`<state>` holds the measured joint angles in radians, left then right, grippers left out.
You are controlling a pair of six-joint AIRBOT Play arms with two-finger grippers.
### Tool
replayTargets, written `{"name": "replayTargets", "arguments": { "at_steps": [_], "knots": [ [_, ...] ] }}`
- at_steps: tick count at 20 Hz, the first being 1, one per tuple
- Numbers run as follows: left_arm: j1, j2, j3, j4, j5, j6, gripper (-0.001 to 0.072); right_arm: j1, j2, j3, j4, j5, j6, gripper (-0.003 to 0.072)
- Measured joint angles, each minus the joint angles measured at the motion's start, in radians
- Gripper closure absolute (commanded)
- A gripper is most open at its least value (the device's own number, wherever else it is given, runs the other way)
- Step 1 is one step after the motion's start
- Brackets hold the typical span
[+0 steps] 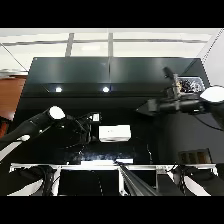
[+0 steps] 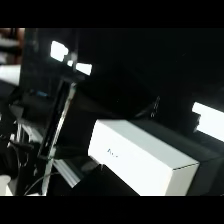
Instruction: Fold the box and place the chain.
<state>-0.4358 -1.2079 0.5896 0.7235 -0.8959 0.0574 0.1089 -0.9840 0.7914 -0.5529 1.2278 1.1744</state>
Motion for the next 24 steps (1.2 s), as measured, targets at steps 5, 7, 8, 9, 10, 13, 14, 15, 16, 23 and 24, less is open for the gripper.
{"name": "replayTargets", "arguments": {
  "at_steps": [5, 7, 8, 9, 10, 13, 14, 15, 16, 23, 24],
  "knots": [
    [0.0, 0.171, 0.011, 0.107, -0.008, -0.191, -0.0008, -0.124, 0.051, 0.003, -0.04, 0.045, -0.001, 0.0668],
    [-0.003, 0.212, 0.018, 0.102, -0.01, -0.23, -0.0007, -0.141, 0.056, 0.003, -0.068, 0.05, -0.001, 0.0667],
    [-0.007, 0.221, 0.022, 0.09, -0.003, -0.243, 0.0001, -0.145, 0.058, 0.003, -0.079, 0.05, -0.001, 0.0667],
    [-0.018, 0.223, 0.025, 0.082, 0.007, -0.252, 0.0001, -0.149, 0.06, 0.003, -0.088, 0.048, -0.002, 0.0667],
    [-0.032, 0.219, 0.029, 0.072, 0.025, -0.259, 0.0001, -0.151, 0.061, 0.003, -0.093, 0.047, -0.003, 0.0667],
    [-0.101, 0.178, 0.036, 0.03, 0.084, -0.267, 0.0001, -0.156, 0.062, 0.003, -0.106, 0.042, -0.003, 0.0667],
    [-0.124, 0.162, 0.037, 0.018, 0.105, -0.268, 0.0001, -0.157, 0.062, 0.003, -0.111, 0.042, -0.003, 0.0668],
    [-0.148, 0.144, 0.038, 0.005, 0.128, -0.269, 0.0001, -0.157, 0.062, 0.003, -0.117, 0.04, -0.004, 0.0667],
    [-0.167, 0.13, 0.039, -0.015, 0.147, -0.271, 0.0001, -0.158, 0.062, 0.003, -0.124, 0.041, -0.004, 0.0668],
    [-0.238, 0.072, 0.04, -0.09, 0.241, -0.266, 0.0001, -0.158, 0.062, 0.003, -0.147, 0.034, -0.004, 0.0667],
    [-0.241, 0.07, 0.04, -0.096, 0.241, -0.265, 0.0001, -0.158, 0.062, 0.003, -0.147, 0.033, -0.004, 0.0668]
  ]
}}
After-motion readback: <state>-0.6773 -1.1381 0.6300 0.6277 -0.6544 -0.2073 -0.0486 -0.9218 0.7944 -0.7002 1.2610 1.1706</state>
